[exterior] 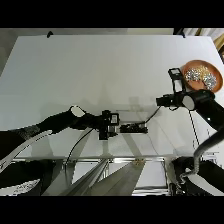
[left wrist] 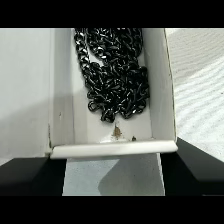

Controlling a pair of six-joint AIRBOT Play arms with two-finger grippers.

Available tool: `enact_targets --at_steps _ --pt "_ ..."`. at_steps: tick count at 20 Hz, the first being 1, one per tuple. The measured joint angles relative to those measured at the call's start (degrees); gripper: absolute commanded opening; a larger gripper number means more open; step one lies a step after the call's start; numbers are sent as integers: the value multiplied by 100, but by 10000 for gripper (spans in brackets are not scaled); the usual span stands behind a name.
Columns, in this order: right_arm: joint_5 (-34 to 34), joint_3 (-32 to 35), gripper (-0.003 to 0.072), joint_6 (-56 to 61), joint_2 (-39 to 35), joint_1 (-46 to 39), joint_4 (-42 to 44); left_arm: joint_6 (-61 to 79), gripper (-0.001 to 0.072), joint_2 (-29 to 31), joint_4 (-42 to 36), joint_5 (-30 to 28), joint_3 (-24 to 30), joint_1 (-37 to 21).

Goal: Fold the box and place the chain.

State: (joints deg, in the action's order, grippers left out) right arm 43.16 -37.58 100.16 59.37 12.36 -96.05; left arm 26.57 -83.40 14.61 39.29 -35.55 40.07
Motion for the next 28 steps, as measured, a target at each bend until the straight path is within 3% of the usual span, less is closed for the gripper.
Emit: enact_targets --at_steps 6,13,16,22,28 --pt "935 0 17 -249 -1718 546 345 0 255 0 0 0 0 0" --pt "1327 0 18 81 -3012 2159 841 0 255 0 -2 0 0 0" --pt "1263 2 17 232 -3158 2793 911 0 255 0 -2 0 0 -2" --pt "516 2 18 334 -3167 3528 1038 0 255 0 -2 0 0 0" --pt "302 9 18 348 -2450 3657 1034 0 255 0 -2 0 0 0"
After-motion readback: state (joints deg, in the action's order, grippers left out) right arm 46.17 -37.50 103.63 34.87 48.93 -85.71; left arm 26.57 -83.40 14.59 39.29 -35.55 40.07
